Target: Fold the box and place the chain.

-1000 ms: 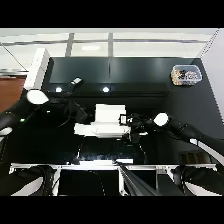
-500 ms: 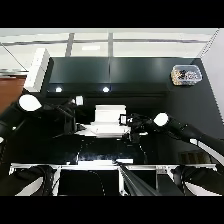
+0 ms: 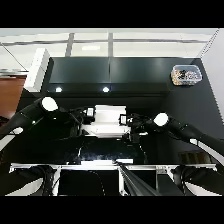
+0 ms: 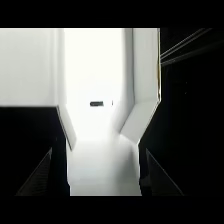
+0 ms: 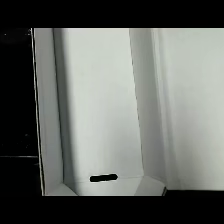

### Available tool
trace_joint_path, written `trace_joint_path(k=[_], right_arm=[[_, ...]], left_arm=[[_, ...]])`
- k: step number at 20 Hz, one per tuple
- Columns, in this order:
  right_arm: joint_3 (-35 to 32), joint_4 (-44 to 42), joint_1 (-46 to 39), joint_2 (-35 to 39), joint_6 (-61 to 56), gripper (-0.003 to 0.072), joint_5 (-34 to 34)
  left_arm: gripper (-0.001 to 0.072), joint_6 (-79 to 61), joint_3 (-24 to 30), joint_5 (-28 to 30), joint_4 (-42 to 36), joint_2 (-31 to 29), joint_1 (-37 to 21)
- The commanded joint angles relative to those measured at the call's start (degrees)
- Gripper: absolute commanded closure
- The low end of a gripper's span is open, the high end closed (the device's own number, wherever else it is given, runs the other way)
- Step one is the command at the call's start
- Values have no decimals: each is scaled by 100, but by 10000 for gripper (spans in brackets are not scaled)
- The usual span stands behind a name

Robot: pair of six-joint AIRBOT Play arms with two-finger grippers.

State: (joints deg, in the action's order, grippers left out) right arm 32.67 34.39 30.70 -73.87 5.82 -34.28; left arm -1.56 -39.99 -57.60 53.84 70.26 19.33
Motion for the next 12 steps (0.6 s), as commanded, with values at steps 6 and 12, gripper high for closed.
trace_joint_path(k=[6, 12], right_arm=[[-2, -2, 2, -2, -2, 463, -2], [-2, -4, 2, -2, -2, 463, -2]], left_arm=[[68, 50, 7, 334, -334, 122, 341], [436, 109, 7, 219, -382, 122, 343]])
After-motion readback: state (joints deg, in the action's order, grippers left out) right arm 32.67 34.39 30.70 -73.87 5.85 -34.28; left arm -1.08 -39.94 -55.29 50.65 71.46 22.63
